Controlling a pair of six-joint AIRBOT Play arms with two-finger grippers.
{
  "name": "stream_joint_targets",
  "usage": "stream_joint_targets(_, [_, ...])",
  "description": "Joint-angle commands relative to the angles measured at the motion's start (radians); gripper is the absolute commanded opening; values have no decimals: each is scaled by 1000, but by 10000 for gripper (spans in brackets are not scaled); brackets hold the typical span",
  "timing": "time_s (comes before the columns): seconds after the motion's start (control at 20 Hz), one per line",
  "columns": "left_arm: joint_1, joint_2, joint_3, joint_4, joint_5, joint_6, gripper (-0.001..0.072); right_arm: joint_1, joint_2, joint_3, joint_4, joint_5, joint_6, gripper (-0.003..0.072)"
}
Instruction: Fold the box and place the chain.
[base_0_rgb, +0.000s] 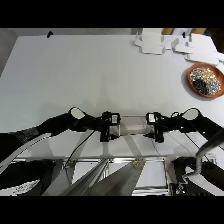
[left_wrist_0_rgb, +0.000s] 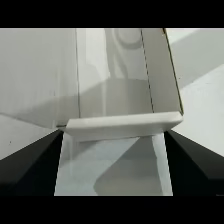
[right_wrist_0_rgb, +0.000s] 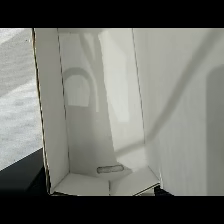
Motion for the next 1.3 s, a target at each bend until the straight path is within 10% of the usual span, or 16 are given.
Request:
stream_joint_targets(0.0, [-19, -16, -1, -63, 27, 66, 707, 0, 1, 0, 0, 0, 0, 463])
stream_joint_targets(0.65, [-27, -25, 1, -177, 38, 140, 687, 0, 1, 0, 0, 0, 0, 463])
stream_joint_targets(0.9, [-27, -25, 1, -177, 37, 141, 244, 0, 1, 0, 0, 0, 0, 463])
stream_joint_targets(1.25, [-27, -25, 1, -176, 37, 141, 209, 0, 1, 0, 0, 0, 0, 463])
